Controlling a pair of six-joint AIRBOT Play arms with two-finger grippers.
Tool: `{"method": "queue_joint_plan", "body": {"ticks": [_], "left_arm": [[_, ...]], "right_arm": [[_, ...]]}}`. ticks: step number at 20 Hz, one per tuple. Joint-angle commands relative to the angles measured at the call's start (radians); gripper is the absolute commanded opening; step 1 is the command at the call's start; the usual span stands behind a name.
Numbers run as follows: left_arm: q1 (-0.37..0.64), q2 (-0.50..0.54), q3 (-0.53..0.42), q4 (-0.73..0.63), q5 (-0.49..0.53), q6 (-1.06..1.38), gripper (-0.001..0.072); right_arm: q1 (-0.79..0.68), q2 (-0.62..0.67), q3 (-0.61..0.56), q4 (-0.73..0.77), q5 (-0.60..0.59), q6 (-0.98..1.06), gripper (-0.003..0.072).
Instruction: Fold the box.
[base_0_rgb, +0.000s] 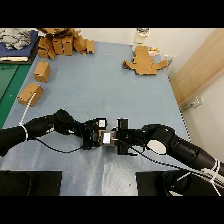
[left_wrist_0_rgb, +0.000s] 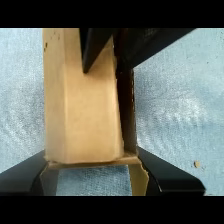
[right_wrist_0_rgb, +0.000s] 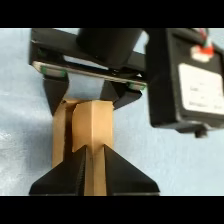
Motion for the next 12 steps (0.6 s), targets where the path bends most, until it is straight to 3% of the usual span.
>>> {"method": "queue_joint_plan", "body": {"ticks": [1, 12], "left_arm": [[0.0, 0.0, 0.001, 0.0, 0.0, 0.0, 0.047], [0.0, 0.0, 0.001, 0.0, 0.0, 0.0, 0.047]], "right_arm": [[0.0, 0.001, 0.006, -0.003, 0.003, 0.004, 0.0162], [0.0, -0.031, 0.006, 0.08, 0.056, 0.007, 0.016]]}}
